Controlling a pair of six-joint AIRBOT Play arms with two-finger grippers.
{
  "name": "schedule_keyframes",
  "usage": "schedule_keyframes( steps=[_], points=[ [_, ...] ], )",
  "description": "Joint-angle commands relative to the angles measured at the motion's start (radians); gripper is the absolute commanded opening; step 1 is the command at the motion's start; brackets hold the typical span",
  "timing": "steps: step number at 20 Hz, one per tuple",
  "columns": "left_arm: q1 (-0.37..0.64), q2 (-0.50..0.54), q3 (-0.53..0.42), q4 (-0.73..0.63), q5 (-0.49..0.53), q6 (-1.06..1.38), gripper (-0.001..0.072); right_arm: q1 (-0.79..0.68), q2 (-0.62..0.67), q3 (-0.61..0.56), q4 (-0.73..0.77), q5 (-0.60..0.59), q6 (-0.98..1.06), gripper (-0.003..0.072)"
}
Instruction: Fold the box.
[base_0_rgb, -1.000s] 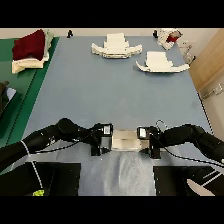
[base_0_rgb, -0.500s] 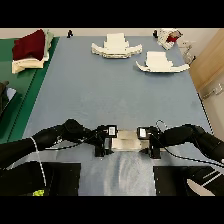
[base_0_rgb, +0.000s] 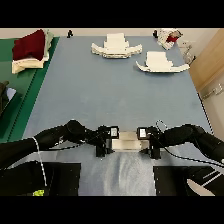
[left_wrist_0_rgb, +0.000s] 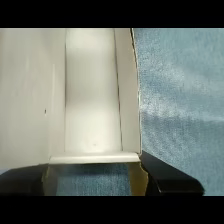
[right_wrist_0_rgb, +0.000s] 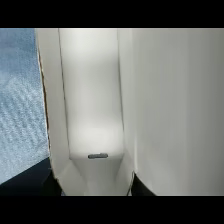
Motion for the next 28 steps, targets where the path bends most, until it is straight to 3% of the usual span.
schedule_keyframes(
  steps=[1,28],
  points=[
    [-0.011,-0.001,0.001,0.004,0.02,-0.007,0.0442,-0.001,0.001,0.0,0.0,0.004,0.0,0.049],
    [-0.011,-0.001,0.001,0.003,0.023,-0.014,0.0442,0.0,0.001,0.002,0.005,0.008,0.002,0.051]
  ],
)
